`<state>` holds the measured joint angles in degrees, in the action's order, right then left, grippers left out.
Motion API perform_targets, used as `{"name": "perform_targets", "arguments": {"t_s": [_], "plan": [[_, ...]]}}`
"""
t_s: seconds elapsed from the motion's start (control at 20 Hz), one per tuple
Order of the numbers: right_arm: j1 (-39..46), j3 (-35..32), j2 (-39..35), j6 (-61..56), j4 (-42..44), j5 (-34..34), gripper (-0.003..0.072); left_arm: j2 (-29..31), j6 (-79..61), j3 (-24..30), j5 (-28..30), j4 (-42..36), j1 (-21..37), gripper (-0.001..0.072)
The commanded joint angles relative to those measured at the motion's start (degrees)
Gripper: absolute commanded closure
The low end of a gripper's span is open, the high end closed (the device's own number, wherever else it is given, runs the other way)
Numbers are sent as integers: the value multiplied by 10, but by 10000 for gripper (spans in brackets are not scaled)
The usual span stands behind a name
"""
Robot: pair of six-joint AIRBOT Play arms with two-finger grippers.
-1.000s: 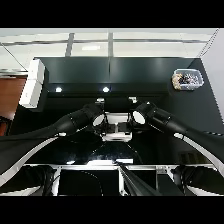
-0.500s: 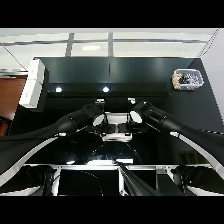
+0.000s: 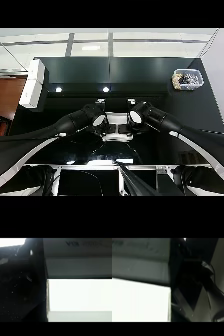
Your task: Fold the box and place the chain.
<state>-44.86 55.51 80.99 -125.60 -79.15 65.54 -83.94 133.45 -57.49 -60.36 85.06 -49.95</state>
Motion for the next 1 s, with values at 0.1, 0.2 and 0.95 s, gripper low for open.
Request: {"name": "perform_targets", "arguments": {"t_s": [0.1, 0.2, 0.95], "plan": [[0, 1, 0, -4, -2, -2, 491, 0, 3, 0, -1, -3, 0, 680], [0, 1, 0, -4, -2, -2, 678, 0, 3, 0, -1, -3, 0, 680], [18, 1, -227, 34, -107, 70, 297, 0, 3, 0, -1, -3, 0, 680]]}}
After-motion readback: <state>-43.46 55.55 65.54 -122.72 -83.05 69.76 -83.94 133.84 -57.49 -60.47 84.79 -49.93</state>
